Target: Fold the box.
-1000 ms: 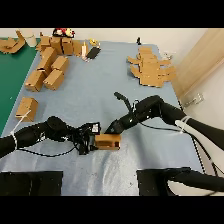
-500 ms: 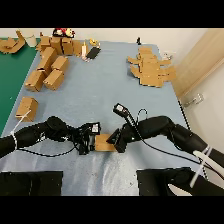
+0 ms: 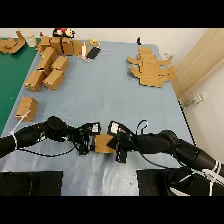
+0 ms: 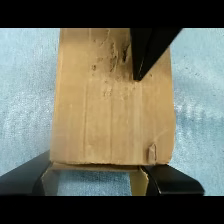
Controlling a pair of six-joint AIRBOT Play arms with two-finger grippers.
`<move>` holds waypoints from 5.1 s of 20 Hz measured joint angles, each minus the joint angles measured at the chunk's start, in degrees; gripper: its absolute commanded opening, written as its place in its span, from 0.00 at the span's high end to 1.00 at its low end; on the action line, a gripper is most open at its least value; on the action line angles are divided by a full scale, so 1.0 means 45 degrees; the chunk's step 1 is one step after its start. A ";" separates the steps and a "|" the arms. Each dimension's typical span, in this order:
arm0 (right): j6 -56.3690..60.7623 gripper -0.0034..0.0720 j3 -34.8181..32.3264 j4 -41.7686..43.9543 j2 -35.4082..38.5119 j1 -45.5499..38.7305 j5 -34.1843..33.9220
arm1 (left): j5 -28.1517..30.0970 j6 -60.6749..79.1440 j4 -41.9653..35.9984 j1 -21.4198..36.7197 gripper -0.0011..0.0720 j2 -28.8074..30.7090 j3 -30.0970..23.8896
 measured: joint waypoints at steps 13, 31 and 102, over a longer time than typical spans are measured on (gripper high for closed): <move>-0.1579 0.41 -0.0044 -0.4269 0.0330 0.1127 0.1127 | 0.0000 -0.0024 -0.0005 0.0000 0.32 0.0000 0.0000; -0.2055 0.67 0.0010 -0.5459 0.0350 0.1807 0.2404 | 0.0005 0.0000 0.0000 0.0000 0.32 0.0000 0.0000; 1.6762 0.95 -0.2730 -0.1991 0.2579 0.0291 0.2370 | 0.0000 0.0005 0.0005 0.0000 0.32 0.0000 0.0000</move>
